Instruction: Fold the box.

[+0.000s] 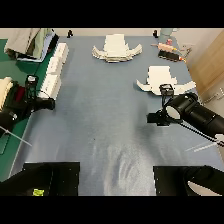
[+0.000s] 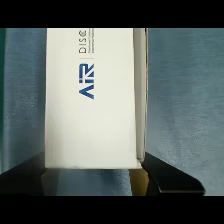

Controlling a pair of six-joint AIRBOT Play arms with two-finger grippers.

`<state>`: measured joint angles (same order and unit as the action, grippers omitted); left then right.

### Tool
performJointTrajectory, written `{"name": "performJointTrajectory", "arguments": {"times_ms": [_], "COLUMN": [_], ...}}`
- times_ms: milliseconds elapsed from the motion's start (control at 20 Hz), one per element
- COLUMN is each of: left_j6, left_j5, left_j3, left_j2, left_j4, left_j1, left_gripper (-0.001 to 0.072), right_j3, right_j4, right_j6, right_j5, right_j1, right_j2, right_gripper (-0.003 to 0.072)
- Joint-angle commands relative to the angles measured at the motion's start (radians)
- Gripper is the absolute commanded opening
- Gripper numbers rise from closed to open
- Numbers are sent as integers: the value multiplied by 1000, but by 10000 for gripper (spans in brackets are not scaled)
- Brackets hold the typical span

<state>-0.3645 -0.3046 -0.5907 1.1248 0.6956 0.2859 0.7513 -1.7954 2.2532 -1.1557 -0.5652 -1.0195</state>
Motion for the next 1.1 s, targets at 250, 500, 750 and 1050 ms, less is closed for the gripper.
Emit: {"name": "performJointTrajectory", "arguments": {"times_ms": [250, 500, 750, 1050], "left_j6": [-288, -291, -291, -369], "left_j5": [-111, -180, -217, -205], "left_j3": [-337, -514, -676, -817], "left_j2": [310, 447, 560, 671], "left_j4": [272, 271, 270, 270], "left_j1": [52, 38, -9, -23], "left_gripper": [471, 471, 470, 471], "right_j3": [0, 0, 0, 0], "right_j4": [12, 12, 11, 12], "right_j6": [2, 2, 27, 36], "right_j5": [14, 15, 34, 39], "right_j1": [0, 0, 0, 0], "right_j2": [-10, -10, -10, -10], "right_gripper": [3, 3, 3, 3]}}
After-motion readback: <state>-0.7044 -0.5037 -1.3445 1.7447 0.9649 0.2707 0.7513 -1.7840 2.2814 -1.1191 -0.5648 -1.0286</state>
